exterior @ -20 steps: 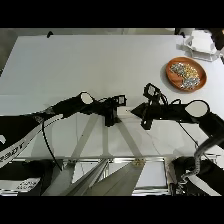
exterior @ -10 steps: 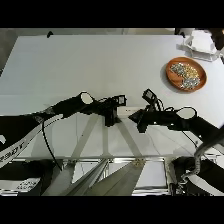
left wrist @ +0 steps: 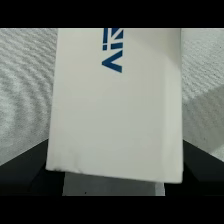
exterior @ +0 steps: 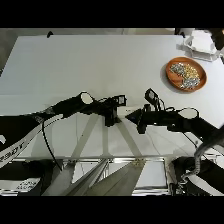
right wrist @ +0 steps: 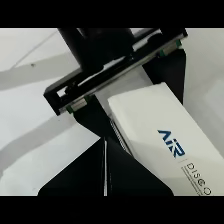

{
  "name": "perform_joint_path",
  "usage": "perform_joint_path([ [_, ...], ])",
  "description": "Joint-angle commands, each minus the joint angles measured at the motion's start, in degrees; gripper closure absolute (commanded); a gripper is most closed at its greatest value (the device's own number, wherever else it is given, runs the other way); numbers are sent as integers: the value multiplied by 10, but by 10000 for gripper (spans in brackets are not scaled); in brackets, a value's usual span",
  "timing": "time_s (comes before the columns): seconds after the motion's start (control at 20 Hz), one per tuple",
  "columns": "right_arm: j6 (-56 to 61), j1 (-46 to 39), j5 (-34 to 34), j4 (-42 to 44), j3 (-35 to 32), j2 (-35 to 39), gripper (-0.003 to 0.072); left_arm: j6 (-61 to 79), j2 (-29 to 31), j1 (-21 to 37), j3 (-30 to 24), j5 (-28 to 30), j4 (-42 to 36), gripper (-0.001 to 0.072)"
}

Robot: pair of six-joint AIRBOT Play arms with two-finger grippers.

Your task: Fold the box and place the chain.

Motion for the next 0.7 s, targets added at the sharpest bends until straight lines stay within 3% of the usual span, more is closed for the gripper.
perform_joint_path([
  [0.0,-9,0,-33,13,0,9,680,0,0,0,0,0,0,620],
  [0.2,-7,0,-89,2,0,7,680,0,0,0,0,0,0,620],
  [0.65,-10,0,-71,-22,0,-27,680,0,0,0,0,0,0,620],
])
